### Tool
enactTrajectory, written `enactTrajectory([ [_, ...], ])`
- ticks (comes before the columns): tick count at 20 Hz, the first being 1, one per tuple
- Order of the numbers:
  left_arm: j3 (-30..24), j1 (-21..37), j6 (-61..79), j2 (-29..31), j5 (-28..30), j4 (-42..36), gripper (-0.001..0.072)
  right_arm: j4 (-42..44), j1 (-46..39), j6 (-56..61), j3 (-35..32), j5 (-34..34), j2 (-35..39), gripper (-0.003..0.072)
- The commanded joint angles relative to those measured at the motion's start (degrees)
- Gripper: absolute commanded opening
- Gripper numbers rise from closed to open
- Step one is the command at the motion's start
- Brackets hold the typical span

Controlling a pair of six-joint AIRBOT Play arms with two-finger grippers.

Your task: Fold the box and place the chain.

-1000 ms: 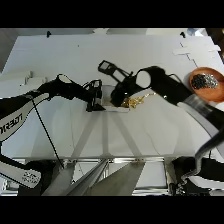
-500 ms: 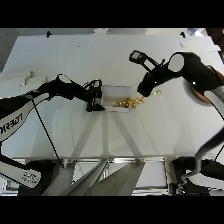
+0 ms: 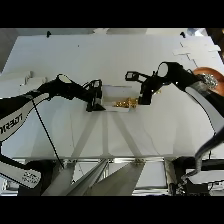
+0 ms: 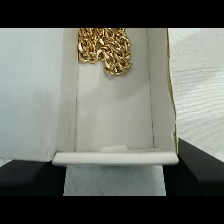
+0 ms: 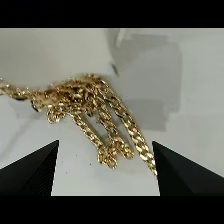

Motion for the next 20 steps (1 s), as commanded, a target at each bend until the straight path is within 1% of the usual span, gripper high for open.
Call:
enactTrajectory([
  [1, 0.0, 0.1, 0.0, 0.0, 0.0, 0.0, 0.0464, -0.1, 1.5, -2.4, -1.3, -4.8, -1.0, 0.0652],
  [4, 0.0, 0.1, 0.0, 0.0, 0.0, 0.0, 0.0464, -0.1, 1.7, -2.4, -3.3, -6.8, -1.1, 0.0642],
  [5, 0.0, 0.1, 0.0, 0.0, 0.0, 0.0, 0.0464, -0.3, 1.7, -2.4, -4.2, -7.7, -1.1, 0.0608],
  [6, 0.0, 0.1, 0.0, 0.0, 0.0, 0.0, 0.0464, -0.3, 1.7, -2.4, -5.1, -8.3, -1.1, 0.0553],
  [7, 0.0, 0.1, 0.0, 0.0, 0.0, 0.0, 0.0464, -0.3, 1.7, -2.4, -5.8, -9.4, -1.1, 0.0472],
  [8, 0.0, 0.1, 0.0, 0.0, 0.0, 0.0, 0.0464, -0.5, 1.7, -2.4, -6.2, -9.7, -1.1, 0.0323],
  [9, 0.0, 0.1, 0.0, 0.0, 0.0, 0.0, 0.0464, -0.5, 1.7, -2.4, -6.2, -9.3, -1.1, 0.0157],
  [10, 0.0, 0.1, 0.0, 0.0, 0.0, 0.0, 0.0464, -0.5, 1.7, -2.4, -6.2, -9.0, -1.1, 0.0049],
  [11, 0.0, 0.1, 0.0, 0.0, 0.0, 0.0, 0.0464, -0.5, 1.7, -2.4, -6.2, -8.5, -1.0, 0.0017],
  [14, 0.0, 0.1, 0.0, 0.0, 0.0, 0.0, 0.0464, -0.5, 1.7, 0.6, -6.2, -7.7, 0.6, 0.0016],
  [17, 0.0, 0.1, 0.0, 0.0, 0.0, 0.0, 0.0464, -0.3, 1.7, 2.4, -6.2, -8.1, 5.4, 0.0015],
  [20, 0.0, 0.1, 0.0, 0.0, 0.0, 0.0, 0.0464, 1.7, 1.7, 2.4, -6.1, -8.2, 10.7, 0.0015],
])
